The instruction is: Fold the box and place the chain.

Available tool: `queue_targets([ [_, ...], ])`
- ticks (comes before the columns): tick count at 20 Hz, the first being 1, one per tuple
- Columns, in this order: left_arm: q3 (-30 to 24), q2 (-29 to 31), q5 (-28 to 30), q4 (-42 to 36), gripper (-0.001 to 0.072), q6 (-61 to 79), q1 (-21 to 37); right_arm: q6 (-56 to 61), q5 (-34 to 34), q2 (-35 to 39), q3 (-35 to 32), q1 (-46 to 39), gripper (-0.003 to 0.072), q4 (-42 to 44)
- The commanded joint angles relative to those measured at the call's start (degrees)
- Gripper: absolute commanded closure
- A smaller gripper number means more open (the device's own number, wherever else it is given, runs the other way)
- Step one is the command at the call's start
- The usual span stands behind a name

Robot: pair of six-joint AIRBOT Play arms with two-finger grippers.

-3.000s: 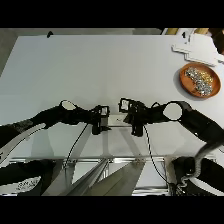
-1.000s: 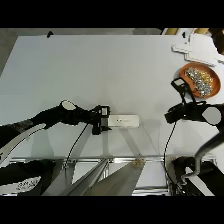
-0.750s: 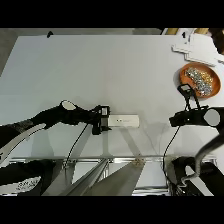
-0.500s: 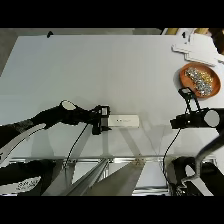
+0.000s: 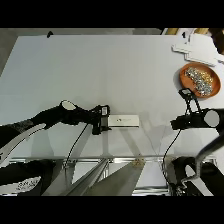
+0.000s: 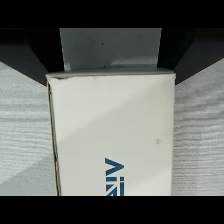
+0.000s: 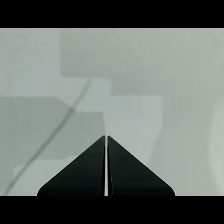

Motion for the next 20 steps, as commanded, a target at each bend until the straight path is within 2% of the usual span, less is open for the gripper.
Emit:
queue_targets([
  [1, 0.00, 0.44, 0.13, 1.79, 0.0661, -1.77, 0.15, 0.02, 0.07, 0.04, -0.04, -0.04, 0.0668, 0.04],
  [4, 0.00, 4.81, 0.81, 7.43, 0.0660, -6.69, 2.40, 0.02, 0.04, 0.04, -0.04, -0.04, 0.0668, 0.04],
  [7, 0.00, 12.61, 7.17, 9.86, 0.0660, -17.27, 7.74, 0.02, 0.04, 0.04, -0.04, -0.04, 0.0668, 0.04],
  [11, 0.00, 23.96, 16.96, 18.43, 0.0660, -35.78, 20.44, 0.02, 0.04, 0.04, -0.04, -0.04, 0.0668, 0.04],
  [13, 0.00, 27.23, 18.95, 21.14, 0.0645, -41.81, 28.02, 0.02, 0.04, 0.04, -0.04, -0.04, 0.0668, 0.04],
  [15, -0.04, 27.78, 18.84, 22.75, 0.0483, -46.03, 35.41, 0.02, 0.04, 0.04, -0.04, -0.04, 0.0668, 0.04],
  [17, -0.17, 27.63, 18.64, 25.51, 0.0509, -52.63, 41.20, 0.02, 0.04, 0.04, -0.04, -0.04, 0.0668, 0.04],
  [20, -0.31, 26.12, 18.36, 33.48, 0.0507, -60.52, 45.24, 0.02, 0.04, 0.04, -0.04, -0.04, 0.0668, 0.04],
])
